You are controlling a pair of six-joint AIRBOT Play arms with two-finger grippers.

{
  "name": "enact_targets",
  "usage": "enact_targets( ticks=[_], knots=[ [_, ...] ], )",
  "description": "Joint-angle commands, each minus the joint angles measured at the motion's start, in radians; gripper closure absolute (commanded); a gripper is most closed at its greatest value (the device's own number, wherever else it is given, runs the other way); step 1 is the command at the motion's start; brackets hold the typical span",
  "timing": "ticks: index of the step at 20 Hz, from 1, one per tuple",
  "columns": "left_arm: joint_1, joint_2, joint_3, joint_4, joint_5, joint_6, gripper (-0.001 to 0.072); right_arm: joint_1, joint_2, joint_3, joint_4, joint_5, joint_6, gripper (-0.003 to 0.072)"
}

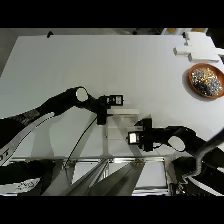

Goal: Fold the box and place the chain.

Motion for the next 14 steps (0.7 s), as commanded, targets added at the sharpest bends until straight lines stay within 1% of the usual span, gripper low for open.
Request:
enact_targets(
  ticks=[1,4,8,11,14],
  knots=[
    [0.0,0.0,0.0,0.0,0.0,0.0,0.0696,-0.024,-0.016,0.022,0.033,-0.015,0.004,0.0011],
    [0.0,0.0,0.0,0.0,0.0,0.0,0.0696,-0.106,-0.016,0.071,0.058,0.029,0.004,0.0012],
    [0.0,0.0,0.0,0.0,0.0,0.0,0.0696,-0.157,-0.023,0.106,0.077,0.053,0.002,0.0012],
    [0.0,0.0,0.0,0.0,-0.001,0.0,0.0696,-0.202,-0.04,0.123,0.103,0.118,-0.005,0.0012],
    [0.0,0.0,0.0,0.0,0.0,0.0,0.0696,-0.235,-0.051,0.123,0.179,0.126,-0.134,0.0012]
  ],
)
